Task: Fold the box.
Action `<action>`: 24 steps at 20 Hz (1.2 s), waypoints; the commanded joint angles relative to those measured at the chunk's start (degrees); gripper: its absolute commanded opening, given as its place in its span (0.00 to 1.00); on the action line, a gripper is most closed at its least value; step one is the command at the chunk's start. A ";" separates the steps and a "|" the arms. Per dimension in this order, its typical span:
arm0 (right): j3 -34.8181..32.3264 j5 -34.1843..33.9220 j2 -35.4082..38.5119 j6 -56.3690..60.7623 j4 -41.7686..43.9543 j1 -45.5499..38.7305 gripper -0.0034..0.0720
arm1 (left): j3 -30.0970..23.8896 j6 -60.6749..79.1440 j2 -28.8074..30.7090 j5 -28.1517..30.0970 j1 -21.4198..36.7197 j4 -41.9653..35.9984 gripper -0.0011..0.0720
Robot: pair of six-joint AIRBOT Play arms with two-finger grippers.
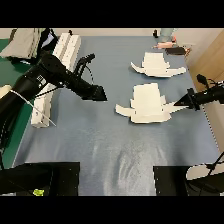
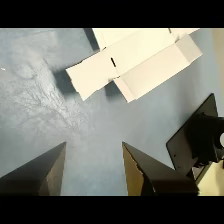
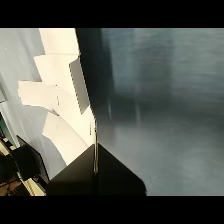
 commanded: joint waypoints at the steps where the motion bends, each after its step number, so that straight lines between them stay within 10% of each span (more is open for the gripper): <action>1: -10.40 -7.43 7.48 -0.20 4.15 6.64 0.05 | 0.02 0.33 0.28 -8.24 3.89 -0.79 0.71; 10: -36.41 -24.37 32.02 8.09 4.98 24.57 0.05 | -1.86 7.82 2.29 -14.14 6.19 -1.07 0.71; 14: -38.14 -24.35 32.24 9.88 5.16 28.13 0.26 | -14.29 10.19 12.28 -8.04 6.19 -1.18 0.71; 17: -38.12 -24.28 31.23 9.73 5.51 28.83 0.05 | -19.54 10.16 17.05 -6.16 6.16 -1.25 0.71; 24: -38.42 -29.81 35.45 0.20 5.49 34.56 0.05 | -19.76 7.39 17.73 -7.37 5.46 -3.56 0.71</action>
